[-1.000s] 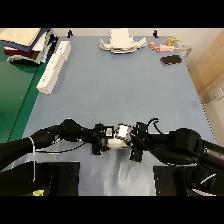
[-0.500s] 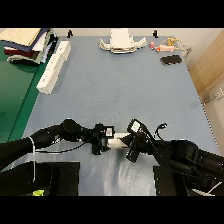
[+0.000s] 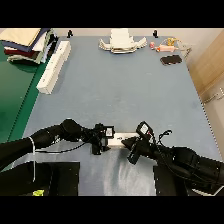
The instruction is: Fold the box.
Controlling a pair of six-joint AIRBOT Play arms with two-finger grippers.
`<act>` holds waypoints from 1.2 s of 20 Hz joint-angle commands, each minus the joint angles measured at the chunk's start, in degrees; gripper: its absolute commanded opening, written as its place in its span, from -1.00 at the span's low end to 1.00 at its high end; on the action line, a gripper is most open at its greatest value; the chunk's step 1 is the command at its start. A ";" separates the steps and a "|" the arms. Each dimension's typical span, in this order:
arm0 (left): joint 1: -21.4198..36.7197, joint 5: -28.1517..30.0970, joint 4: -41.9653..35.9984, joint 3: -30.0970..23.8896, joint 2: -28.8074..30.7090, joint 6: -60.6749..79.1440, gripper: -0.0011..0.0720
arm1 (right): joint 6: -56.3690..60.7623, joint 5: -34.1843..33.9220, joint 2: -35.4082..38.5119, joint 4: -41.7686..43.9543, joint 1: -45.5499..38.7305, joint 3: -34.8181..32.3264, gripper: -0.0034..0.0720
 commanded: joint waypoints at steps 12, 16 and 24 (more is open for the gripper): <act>0.00 0.02 0.00 0.02 0.02 0.00 0.43 | 0.90 4.46 -0.66 3.02 2.97 -4.13 -0.90; 0.00 0.00 0.00 0.02 0.02 0.00 0.43 | 1.09 4.76 -2.16 3.02 2.99 -3.98 -0.90; 0.00 0.02 0.00 0.02 0.02 0.00 0.43 | 1.49 4.66 -0.07 2.99 2.97 -2.19 -0.90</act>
